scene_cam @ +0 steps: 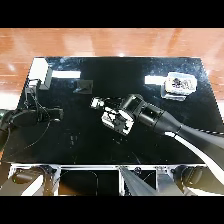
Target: Fold the box and place the chain.
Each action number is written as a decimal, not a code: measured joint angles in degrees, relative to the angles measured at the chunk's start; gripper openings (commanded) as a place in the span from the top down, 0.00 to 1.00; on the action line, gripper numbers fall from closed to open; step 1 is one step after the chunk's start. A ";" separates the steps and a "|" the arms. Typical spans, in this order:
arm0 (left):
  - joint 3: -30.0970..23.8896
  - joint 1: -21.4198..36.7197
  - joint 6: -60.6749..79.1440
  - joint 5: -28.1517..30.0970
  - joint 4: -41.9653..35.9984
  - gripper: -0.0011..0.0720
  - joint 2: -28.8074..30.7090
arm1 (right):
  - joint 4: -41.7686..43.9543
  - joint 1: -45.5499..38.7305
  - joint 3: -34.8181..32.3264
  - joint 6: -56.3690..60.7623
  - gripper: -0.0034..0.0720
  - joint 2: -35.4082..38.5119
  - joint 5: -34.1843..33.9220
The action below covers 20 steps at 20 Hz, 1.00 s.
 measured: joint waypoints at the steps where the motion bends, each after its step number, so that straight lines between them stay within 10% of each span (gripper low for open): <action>1: 0.00 0.00 0.00 0.00 0.00 0.24 0.00 | 0.24 0.00 0.00 -1.22 0.33 0.00 0.11; 11: 0.00 0.00 -0.02 -0.02 0.02 0.24 0.00 | 9.49 -1.09 0.00 -15.91 0.32 1.55 4.26; 13: 0.00 0.00 -0.04 -0.02 0.02 0.24 0.00 | 11.28 -1.84 0.00 -17.66 0.01 1.97 4.46; 20: 0.00 0.00 -0.07 0.07 -0.02 0.24 0.00 | 13.42 -2.78 2.51 -16.35 0.01 4.50 4.90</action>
